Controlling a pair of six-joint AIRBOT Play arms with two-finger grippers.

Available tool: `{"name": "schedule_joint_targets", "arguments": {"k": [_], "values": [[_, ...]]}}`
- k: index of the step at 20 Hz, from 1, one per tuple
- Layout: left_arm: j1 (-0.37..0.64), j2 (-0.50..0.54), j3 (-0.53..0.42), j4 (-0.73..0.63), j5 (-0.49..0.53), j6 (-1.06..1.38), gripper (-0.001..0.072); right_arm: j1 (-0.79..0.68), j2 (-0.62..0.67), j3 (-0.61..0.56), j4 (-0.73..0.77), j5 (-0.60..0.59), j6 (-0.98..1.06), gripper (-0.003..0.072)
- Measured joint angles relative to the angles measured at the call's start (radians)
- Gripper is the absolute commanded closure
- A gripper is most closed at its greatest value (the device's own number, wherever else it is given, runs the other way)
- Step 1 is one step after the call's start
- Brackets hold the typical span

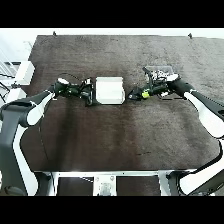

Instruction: Fold the box and place the chain.

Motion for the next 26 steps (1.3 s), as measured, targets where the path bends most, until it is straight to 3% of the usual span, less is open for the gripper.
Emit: {"name": "schedule_joint_targets", "arguments": {"k": [2, 5, 8, 19, 26], "values": [[0.000, 0.000, 0.000, 0.000, 0.000, 0.000, 0.0359, 0.003, 0.013, 0.004, 0.008, 0.001, 0.000, 0.0393], [0.000, 0.000, 0.000, 0.000, 0.000, 0.000, 0.0358, 0.010, 0.022, 0.008, 0.027, -0.001, 0.000, 0.0390], [0.000, 0.000, 0.000, 0.000, 0.000, 0.000, 0.0358, 0.019, 0.021, 0.010, 0.035, -0.046, 0.021, 0.0279], [0.000, 0.000, 0.000, 0.000, 0.000, 0.000, 0.0359, 0.066, 0.016, 0.014, 0.015, -0.100, 0.077, 0.0252], [0.000, 0.000, 0.000, 0.000, 0.000, 0.000, 0.0359, 0.111, 0.016, 0.050, -0.075, -0.120, 0.170, 0.0251]]}}
